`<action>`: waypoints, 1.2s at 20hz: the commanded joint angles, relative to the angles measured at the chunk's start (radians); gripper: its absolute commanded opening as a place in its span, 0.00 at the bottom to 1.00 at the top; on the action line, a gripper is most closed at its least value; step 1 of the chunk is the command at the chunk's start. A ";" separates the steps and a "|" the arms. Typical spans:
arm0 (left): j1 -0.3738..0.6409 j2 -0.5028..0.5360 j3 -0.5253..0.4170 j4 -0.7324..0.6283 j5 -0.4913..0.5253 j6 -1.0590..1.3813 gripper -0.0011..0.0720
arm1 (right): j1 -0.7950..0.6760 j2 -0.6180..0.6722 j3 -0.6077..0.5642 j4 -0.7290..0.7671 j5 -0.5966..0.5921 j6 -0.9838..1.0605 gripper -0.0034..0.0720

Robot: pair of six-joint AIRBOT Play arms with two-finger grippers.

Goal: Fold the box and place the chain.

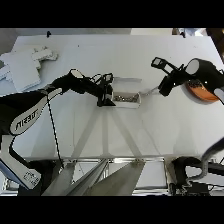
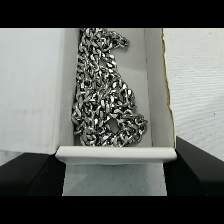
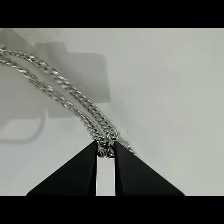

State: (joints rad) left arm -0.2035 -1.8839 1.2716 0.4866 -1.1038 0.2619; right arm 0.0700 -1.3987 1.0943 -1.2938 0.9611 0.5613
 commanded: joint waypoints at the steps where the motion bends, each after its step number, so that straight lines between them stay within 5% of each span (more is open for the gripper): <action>1: 0.000 0.000 0.001 0.000 0.000 0.000 0.79 | 0.032 0.040 0.001 0.155 0.003 0.018 0.05; 12: 0.000 0.000 0.001 0.000 0.000 0.000 0.79 | 0.233 0.042 0.001 0.523 0.008 -0.035 0.05; 22: 0.000 0.000 0.001 0.000 0.000 0.000 0.79 | 0.248 -0.080 0.001 0.429 0.026 0.019 0.06; 23: 0.000 0.000 0.001 0.000 0.000 0.000 0.79 | 0.248 -0.094 0.001 0.424 0.052 0.019 0.10; 24: 0.000 0.000 0.001 0.000 0.000 0.000 0.79 | 0.248 -0.100 0.001 0.427 0.076 0.019 0.25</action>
State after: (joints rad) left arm -0.2035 -1.8839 1.2716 0.4866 -1.1038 0.2619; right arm 0.3164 -1.4624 1.0943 -0.8375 0.9871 0.5564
